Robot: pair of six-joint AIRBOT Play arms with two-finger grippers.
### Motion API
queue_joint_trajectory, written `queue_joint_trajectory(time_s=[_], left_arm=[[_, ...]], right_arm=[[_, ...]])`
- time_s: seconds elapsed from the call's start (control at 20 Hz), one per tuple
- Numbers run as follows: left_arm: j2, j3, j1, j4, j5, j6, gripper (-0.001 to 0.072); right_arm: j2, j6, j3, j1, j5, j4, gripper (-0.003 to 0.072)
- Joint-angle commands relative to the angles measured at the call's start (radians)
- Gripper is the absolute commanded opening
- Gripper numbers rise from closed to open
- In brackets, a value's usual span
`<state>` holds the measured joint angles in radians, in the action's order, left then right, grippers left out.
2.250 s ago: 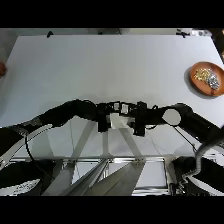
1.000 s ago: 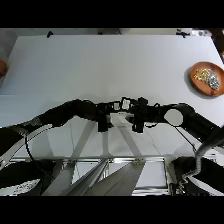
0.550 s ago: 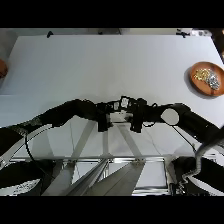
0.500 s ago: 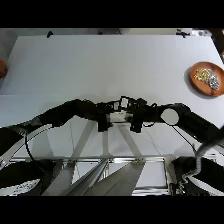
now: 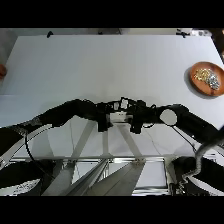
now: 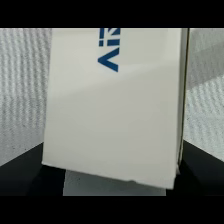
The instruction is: Fold the box and place the chain.
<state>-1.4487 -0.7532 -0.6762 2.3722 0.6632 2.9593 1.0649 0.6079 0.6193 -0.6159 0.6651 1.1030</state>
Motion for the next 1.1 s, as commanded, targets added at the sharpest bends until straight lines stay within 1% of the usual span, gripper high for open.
queue_joint_trajectory(time_s=[0.0,0.05,0.1,0.15,0.5,0.55,0.6,0.65,0.75,0.85,0.95,1.05], left_arm=[[0.000,0.000,-0.001,0.001,0.002,-0.001,0.0274],[0.000,0.000,-0.001,0.001,0.002,-0.001,0.0274],[0.000,0.000,-0.001,0.001,0.002,-0.001,0.0274],[0.000,0.000,-0.001,0.001,0.002,-0.001,0.0274],[0.000,0.000,-0.001,0.001,0.002,-0.001,0.0274],[0.000,0.000,-0.001,0.001,0.002,-0.001,0.0274],[0.000,0.000,-0.001,0.001,0.002,-0.001,0.0274],[0.000,0.000,-0.001,0.001,0.002,-0.001,0.0274],[0.000,0.000,-0.001,0.001,0.002,-0.001,0.0274],[0.000,0.000,-0.001,0.001,0.002,-0.001,0.0274],[0.000,0.000,-0.001,0.001,0.002,-0.001,0.0274],[0.000,0.000,-0.001,0.001,0.002,-0.001,0.0274]], right_arm=[[-0.004,0.024,-0.015,0.000,0.036,0.003,0.0235],[-0.011,0.024,-0.015,0.000,0.032,0.002,0.0277],[-0.019,0.024,-0.015,0.000,0.027,0.002,0.0338],[-0.031,0.024,-0.015,0.000,0.022,0.002,0.0352],[-0.158,0.045,-0.015,0.001,-0.041,-0.010,0.0346],[-0.171,0.101,-0.015,0.001,-0.065,-0.013,0.0316],[-0.178,0.181,-0.015,0.001,-0.089,-0.013,0.0131],[-0.177,0.262,-0.019,0.001,-0.117,-0.034,0.0012],[-0.176,0.286,-0.068,-0.021,-0.203,-0.089,0.0012],[-0.173,0.286,-0.120,-0.065,-0.253,-0.135,0.0012],[-0.159,0.286,-0.156,-0.104,-0.282,-0.147,0.0012],[-0.131,0.286,-0.165,-0.111,-0.288,-0.146,0.0012]])
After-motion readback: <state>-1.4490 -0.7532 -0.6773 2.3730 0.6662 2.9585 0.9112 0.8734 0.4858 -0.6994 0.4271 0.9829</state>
